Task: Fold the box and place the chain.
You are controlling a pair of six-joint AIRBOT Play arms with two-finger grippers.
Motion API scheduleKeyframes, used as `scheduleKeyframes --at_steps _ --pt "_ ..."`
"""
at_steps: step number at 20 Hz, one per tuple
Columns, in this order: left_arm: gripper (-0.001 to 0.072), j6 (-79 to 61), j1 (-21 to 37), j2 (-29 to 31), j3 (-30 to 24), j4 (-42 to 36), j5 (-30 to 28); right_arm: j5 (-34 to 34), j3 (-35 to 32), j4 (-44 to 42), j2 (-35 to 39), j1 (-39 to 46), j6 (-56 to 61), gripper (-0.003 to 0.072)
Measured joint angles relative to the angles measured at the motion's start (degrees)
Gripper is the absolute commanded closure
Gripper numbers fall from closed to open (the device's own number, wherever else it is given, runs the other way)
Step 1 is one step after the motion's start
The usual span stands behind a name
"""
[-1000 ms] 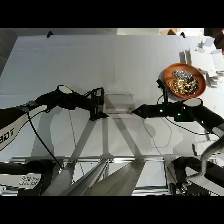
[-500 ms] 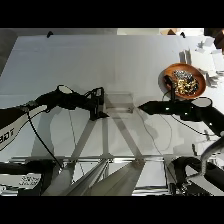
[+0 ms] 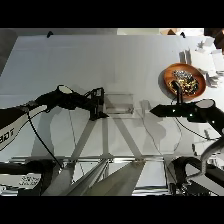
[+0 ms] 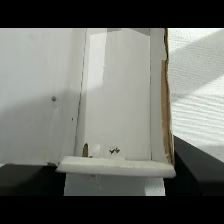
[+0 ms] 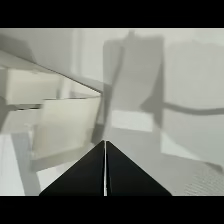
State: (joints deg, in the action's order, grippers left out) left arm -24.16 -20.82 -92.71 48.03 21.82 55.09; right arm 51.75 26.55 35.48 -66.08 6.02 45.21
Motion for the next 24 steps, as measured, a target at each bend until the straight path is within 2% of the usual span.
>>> scheduleKeyframes --at_steps 6,12,14,17,18,19,20,24 --pt "0.0432 0.0 0.0 0.0 0.0 0.0 0.0 -0.7 -0.2 -1.8 -6.2 -4.7 1.1 0.0682" --pt "0.0432 0.0 0.0 0.0 0.0 0.0 0.0 1.6 -0.2 -16.2 -7.9 -6.4 -5.2 0.0674" --pt "0.0432 0.0 0.0 0.0 0.0 0.0 0.0 2.5 -0.2 -19.9 -8.0 -6.6 -7.1 0.0598" --pt "0.0432 0.0 0.0 0.0 0.0 0.0 0.0 4.0 -0.2 -22.8 -8.1 -7.4 -8.6 0.0561" --pt "0.0432 0.0 0.0 0.0 0.0 0.0 0.0 4.5 -0.2 -23.4 -8.1 -8.1 -8.9 0.0503" --pt "0.0432 0.0 0.0 0.0 0.0 0.0 0.0 4.5 -0.2 -23.8 -8.1 -8.8 -9.1 0.0397" --pt "0.0432 -0.1 0.0 0.0 0.0 0.1 0.1 4.1 -0.2 -24.0 -8.1 -9.6 -9.2 0.0342" --pt "0.0432 -0.1 0.0 0.0 0.0 0.2 0.1 2.9 -0.2 -24.8 -8.1 -11.5 -9.6 0.0345"
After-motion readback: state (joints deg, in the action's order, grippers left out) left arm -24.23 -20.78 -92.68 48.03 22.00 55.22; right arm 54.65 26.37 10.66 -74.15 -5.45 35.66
